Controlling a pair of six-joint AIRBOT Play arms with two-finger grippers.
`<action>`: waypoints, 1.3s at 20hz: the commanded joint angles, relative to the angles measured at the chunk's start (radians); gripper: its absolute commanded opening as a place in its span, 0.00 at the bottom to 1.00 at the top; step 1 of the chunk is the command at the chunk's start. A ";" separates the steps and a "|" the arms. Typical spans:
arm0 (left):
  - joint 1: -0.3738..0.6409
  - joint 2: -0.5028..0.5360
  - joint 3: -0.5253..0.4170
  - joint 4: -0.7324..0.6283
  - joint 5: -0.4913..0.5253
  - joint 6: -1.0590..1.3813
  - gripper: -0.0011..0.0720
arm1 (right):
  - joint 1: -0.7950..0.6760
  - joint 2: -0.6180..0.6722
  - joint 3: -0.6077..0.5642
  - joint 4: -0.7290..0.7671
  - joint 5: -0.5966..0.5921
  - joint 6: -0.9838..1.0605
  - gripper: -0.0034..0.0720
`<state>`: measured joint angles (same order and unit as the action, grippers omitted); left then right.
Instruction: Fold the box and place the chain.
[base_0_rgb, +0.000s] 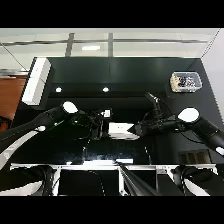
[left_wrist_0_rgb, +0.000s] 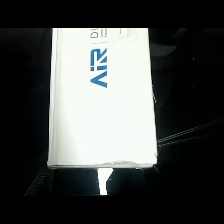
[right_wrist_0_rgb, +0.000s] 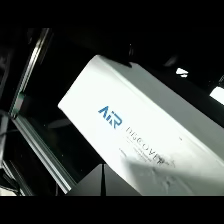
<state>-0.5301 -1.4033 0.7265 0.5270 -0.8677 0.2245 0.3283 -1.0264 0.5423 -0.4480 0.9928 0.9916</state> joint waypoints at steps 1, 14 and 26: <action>0.000 0.000 0.000 0.000 0.001 0.001 0.57 | 0.010 -0.049 -0.007 0.035 -0.031 0.034 0.05; 0.000 0.000 0.000 0.000 0.001 0.001 0.57 | 0.023 -0.082 -0.041 -0.029 -0.094 0.034 0.05; 0.002 0.053 0.011 0.028 -0.006 -0.074 1.00 | -0.319 0.178 0.180 -0.182 0.301 0.009 0.05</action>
<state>-0.5289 -1.3724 0.7311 0.5308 -0.8707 0.2047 0.1493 -0.9436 0.6678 -0.5507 1.1694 0.9813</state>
